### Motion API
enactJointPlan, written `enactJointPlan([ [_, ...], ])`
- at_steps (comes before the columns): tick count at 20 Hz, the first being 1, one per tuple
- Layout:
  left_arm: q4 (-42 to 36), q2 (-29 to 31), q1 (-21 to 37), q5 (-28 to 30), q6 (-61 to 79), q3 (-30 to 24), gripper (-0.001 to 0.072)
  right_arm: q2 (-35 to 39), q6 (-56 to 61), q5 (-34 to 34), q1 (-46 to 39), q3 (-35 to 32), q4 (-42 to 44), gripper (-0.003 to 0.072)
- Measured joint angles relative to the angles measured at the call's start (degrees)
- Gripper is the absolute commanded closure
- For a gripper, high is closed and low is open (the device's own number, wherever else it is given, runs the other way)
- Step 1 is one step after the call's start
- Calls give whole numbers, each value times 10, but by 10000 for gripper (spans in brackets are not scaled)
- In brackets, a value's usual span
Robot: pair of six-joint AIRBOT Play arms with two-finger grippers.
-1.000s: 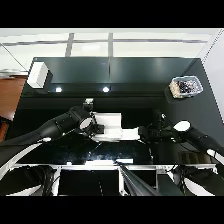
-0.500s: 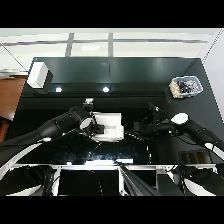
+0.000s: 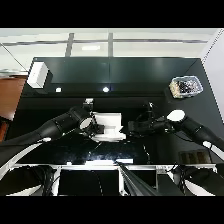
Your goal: Fold the box and place the chain.
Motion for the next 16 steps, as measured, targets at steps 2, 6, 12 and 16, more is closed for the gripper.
enactJointPlan([
  [2,0,0,0,0,0,0,679,0,3,-12,16,1,0,257],
  [6,0,0,0,0,0,0,679,0,12,-34,39,2,0,257],
  [12,0,0,0,0,0,0,679,0,31,-56,55,9,-9,257],
  [16,0,0,0,0,0,0,679,0,110,-64,82,43,-99,257],
])
